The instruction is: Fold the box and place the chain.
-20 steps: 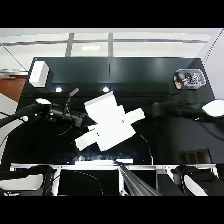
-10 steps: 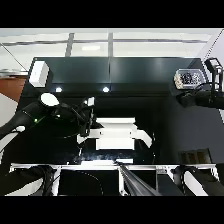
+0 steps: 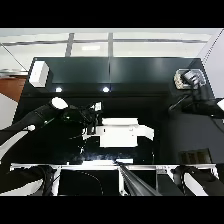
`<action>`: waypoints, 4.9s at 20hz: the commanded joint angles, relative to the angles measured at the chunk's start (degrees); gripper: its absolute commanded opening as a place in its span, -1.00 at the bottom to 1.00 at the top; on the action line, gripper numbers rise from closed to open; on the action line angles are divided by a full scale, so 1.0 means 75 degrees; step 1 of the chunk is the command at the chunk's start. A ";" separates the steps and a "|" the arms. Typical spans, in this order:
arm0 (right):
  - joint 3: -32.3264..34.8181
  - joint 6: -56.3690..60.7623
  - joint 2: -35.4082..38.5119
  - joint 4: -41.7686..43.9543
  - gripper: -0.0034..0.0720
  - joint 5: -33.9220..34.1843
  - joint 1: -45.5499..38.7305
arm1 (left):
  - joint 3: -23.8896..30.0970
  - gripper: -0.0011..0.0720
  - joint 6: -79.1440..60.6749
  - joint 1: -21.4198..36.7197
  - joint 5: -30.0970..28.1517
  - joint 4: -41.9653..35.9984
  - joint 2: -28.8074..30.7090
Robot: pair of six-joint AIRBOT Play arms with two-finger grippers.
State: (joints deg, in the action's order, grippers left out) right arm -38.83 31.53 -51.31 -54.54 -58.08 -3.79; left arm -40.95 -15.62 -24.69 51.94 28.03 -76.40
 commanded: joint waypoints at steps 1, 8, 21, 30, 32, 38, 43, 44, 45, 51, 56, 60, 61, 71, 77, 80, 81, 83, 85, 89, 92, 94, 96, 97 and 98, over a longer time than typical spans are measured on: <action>0.0708 -0.1355 -0.0006 0.0213 0.95 -0.0050 0.0927 | 0.0003 -0.88 -0.0087 -0.0015 -0.0335 0.0242 -0.0111; 0.1515 -0.1682 -0.0006 0.0216 0.95 0.1011 0.2267 | 0.0003 -0.88 -0.0085 -0.0017 -0.0766 0.0402 -0.0458; 0.1711 -0.2620 -0.0029 -0.0303 0.95 0.1137 0.3579 | -0.0023 -0.88 0.0149 -0.0309 -0.0848 0.1040 -0.0507; 0.1711 -0.2789 -0.0784 -0.0052 0.95 0.1040 0.3771 | -0.0032 -0.88 0.0251 -0.0318 -0.0874 0.1102 -0.0516; 0.1711 -0.2815 -0.0784 -0.0055 0.95 0.1040 0.4045 | -0.0032 -0.88 0.0251 -0.0318 -0.0874 0.1102 -0.0516; 0.1711 -0.2815 -0.0790 0.0338 0.95 0.2390 0.4992 | -0.0032 -0.88 0.0262 -0.0318 -0.0871 0.1093 -0.0516; 0.1515 -0.2212 -0.0629 0.0469 0.93 0.2366 0.5109 | -0.0032 -0.88 0.0262 -0.0318 -0.0866 0.1093 -0.0516; 0.1445 -0.2116 -0.0530 0.0423 0.93 0.2349 0.5106 | -0.0032 -0.88 0.0262 -0.0318 -0.0866 0.1093 -0.0516; 0.1416 -0.2081 -0.0423 0.0385 0.93 0.2349 0.5068 | -0.0032 -0.88 0.0268 -0.0318 -0.0868 0.1090 -0.0516; 0.1411 -0.1862 -0.0274 0.0388 0.93 0.2465 0.4497 | -0.0032 -0.88 0.0277 -0.0318 -0.0868 0.1090 -0.0516; 0.1411 -0.1920 -0.0286 0.0650 0.93 0.2748 0.4476 | -0.0032 -0.88 0.0286 -0.0318 -0.0868 0.1090 -0.0516; 0.1411 -0.3005 -0.0816 0.1950 0.93 0.2798 0.4159 | -0.0032 -0.88 0.0286 -0.0318 -0.0868 0.1090 -0.0516; 0.1411 -0.3363 -0.0962 0.2226 0.93 0.2774 0.4115 | -0.0032 -0.88 0.0286 -0.0318 -0.0871 0.1090 -0.0516; 0.1518 -0.5569 -0.1786 0.2672 0.93 0.1833 0.4045 | -0.0032 -0.88 0.0315 -0.0318 -0.0930 0.1084 -0.0516; 0.1515 -0.6094 -0.2209 0.2871 0.93 0.1979 0.4048 | -0.0032 -0.88 0.0315 -0.0318 -0.0930 0.1084 -0.0516; 0.1515 -0.6114 -0.2331 0.2876 0.93 0.2072 0.4062 | -0.0032 -0.88 0.0315 -0.0318 -0.0927 0.1084 -0.0516; 0.1515 -0.6123 -0.2331 0.2873 0.92 0.2136 0.4062 | -0.0032 -0.88 0.0318 -0.0318 -0.0927 0.1084 -0.0516; 0.1515 -0.6120 -0.2340 0.2868 0.92 0.2253 0.4062 | -0.0032 -0.88 0.0315 -0.0318 -0.0927 0.1084 -0.0516; 0.1515 -0.6120 -0.2340 0.2868 0.92 0.2270 0.4062 | -0.0032 -0.88 0.0315 -0.0318 -0.0927 0.1084 -0.0516; 0.1515 -0.6120 -0.2343 0.2868 0.32 0.2270 0.4062 | -0.0032 -0.87 0.0318 -0.0318 -0.0860 0.1087 -0.0516; 0.1515 -0.6117 -0.2343 0.2868 0.32 0.2267 0.4060 | -0.0064 -0.56 0.0536 -0.0236 -0.0691 0.1314 -0.0341; 0.1515 -0.6117 -0.2343 0.2868 0.32 0.2261 0.4062 | -0.0061 0.02 0.0825 -0.0073 -0.0600 0.1510 -0.0035; 0.1515 -0.6120 -0.2343 0.2862 0.32 0.2259 0.4062 | -0.0061 0.21 0.1029 0.0143 -0.0289 0.1886 0.0434; 0.1512 -0.6120 -0.2343 0.2859 0.32 0.2259 0.4060 | -0.0061 0.21 0.1253 0.0262 -0.0114 0.2075 0.0714; 0.1512 -0.6120 -0.2343 0.2856 0.32 0.2256 0.4062 | -0.0061 0.22 0.1533 0.0373 0.0076 0.2288 0.0982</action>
State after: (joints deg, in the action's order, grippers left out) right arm -27.49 -14.37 -68.88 -33.04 -41.17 26.63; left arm -41.34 -8.38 -23.81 49.10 41.25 -73.43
